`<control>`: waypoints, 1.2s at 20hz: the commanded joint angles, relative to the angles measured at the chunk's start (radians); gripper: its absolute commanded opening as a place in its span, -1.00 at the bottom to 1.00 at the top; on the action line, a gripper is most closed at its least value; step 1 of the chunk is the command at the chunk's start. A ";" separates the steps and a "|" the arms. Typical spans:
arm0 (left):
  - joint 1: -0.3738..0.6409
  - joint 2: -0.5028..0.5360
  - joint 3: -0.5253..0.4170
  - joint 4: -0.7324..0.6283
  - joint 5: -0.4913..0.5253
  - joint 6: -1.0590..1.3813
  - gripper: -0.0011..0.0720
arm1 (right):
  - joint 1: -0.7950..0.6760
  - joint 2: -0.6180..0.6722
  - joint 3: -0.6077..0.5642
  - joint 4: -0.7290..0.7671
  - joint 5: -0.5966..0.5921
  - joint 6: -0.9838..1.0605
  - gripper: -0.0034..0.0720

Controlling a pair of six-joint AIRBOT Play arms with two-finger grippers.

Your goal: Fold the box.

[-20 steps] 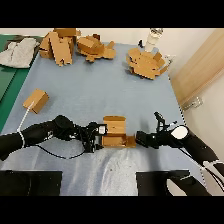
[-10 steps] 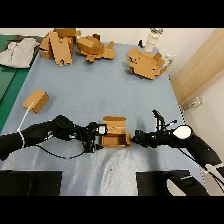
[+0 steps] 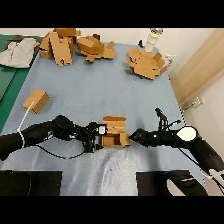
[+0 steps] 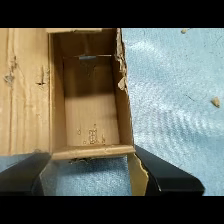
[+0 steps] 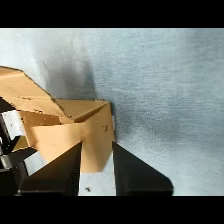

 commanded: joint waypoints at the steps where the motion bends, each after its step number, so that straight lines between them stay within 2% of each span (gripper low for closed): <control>1: 0.000 0.000 0.000 0.000 0.000 0.000 0.30 | 0.020 0.005 0.001 0.027 0.001 -0.004 -0.07; 4: 0.000 0.000 0.000 0.000 0.000 0.000 0.30 | 0.043 0.004 0.001 0.040 -0.004 -0.018 -0.07; 12: 0.000 0.000 0.000 0.000 0.001 0.000 0.30 | 0.164 -0.027 0.027 -0.103 -0.058 0.055 -0.07; 17: 0.000 0.000 0.000 0.001 0.001 0.000 0.30 | 0.266 -0.031 0.118 -0.372 -0.039 0.261 -0.07; 24: 0.000 0.000 0.000 0.000 0.001 0.000 0.30 | 0.469 -0.109 0.160 -0.457 -0.084 0.529 -0.07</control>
